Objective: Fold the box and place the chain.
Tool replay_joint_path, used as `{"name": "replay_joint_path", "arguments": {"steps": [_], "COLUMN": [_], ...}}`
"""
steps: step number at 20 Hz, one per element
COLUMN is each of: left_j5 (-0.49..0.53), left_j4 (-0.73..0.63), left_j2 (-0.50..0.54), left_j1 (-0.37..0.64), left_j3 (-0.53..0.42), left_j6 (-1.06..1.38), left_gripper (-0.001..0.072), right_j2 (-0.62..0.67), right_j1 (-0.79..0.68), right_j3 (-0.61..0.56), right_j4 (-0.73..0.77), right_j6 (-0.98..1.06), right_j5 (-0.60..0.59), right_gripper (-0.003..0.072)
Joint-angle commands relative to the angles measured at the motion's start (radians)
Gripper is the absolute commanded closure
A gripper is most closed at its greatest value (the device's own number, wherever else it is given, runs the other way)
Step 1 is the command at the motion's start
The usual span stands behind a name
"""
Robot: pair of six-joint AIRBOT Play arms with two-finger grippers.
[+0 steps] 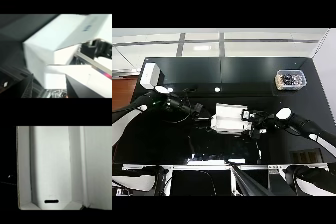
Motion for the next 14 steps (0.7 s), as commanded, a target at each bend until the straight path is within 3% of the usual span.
{"name": "replay_joint_path", "arguments": {"steps": [1, 7, 10, 11, 14], "left_j5": [0.007, 0.080, 0.082, 0.082, 0.083], "left_j4": [0.038, 0.333, 0.358, 0.359, 0.384], "left_j2": [-0.001, 0.001, 0.001, 0.001, 0.002], "left_j1": [-0.055, -0.199, -0.237, -0.246, -0.271], "left_j3": [0.043, 0.180, 0.217, 0.222, 0.222], "left_j6": [-0.047, -0.287, -0.332, -0.333, -0.370], "left_gripper": [0.0224, 0.0225, 0.0235, 0.0321, 0.0358], "right_j2": [0.000, 0.000, 0.000, 0.000, 0.000], "right_j1": [0.001, 0.001, 0.001, 0.001, 0.001], "right_j3": [0.000, 0.000, 0.000, 0.000, 0.000], "right_j4": [0.000, 0.000, 0.000, 0.000, 0.000], "right_j6": [0.000, 0.000, 0.000, 0.000, 0.000], "right_j5": [0.000, 0.000, 0.000, 0.000, 0.000], "right_gripper": [0.0560, 0.0560, 0.0560, 0.0560, 0.0560]}}
